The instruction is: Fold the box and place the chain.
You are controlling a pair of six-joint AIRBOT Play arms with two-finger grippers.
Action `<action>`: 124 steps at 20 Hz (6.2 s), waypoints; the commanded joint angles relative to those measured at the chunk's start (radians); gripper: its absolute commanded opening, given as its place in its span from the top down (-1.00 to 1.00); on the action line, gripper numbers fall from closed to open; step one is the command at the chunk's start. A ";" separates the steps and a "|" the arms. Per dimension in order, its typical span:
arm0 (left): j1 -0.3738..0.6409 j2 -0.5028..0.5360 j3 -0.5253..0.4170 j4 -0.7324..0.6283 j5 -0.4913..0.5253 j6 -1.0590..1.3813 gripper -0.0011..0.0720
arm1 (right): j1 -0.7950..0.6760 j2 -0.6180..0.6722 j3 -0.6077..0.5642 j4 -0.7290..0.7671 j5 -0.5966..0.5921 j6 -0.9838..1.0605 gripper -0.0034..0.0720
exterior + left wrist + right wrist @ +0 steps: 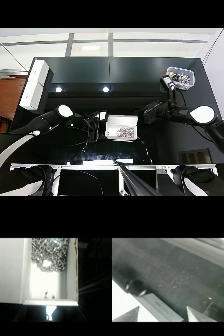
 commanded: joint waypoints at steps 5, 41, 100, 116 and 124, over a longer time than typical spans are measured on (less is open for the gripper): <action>0.000 -0.001 0.000 0.000 0.000 0.000 -0.35 | 0.087 -0.008 0.001 -0.072 0.148 -0.251 -0.95; 0.000 -0.001 0.000 0.000 0.000 0.000 -0.35 | 0.189 -0.031 0.003 -0.180 0.186 -0.457 0.64; 0.000 -0.001 0.000 0.000 0.000 0.000 -0.35 | 0.203 -0.176 -0.068 0.375 0.080 0.597 0.80; 0.000 -0.001 0.000 0.000 0.000 0.000 -0.35 | 0.203 -0.251 -0.078 0.248 0.049 0.637 0.80; 0.000 -0.001 0.000 0.000 0.000 0.000 -0.35 | 0.195 -0.227 -0.063 0.253 0.082 0.586 0.80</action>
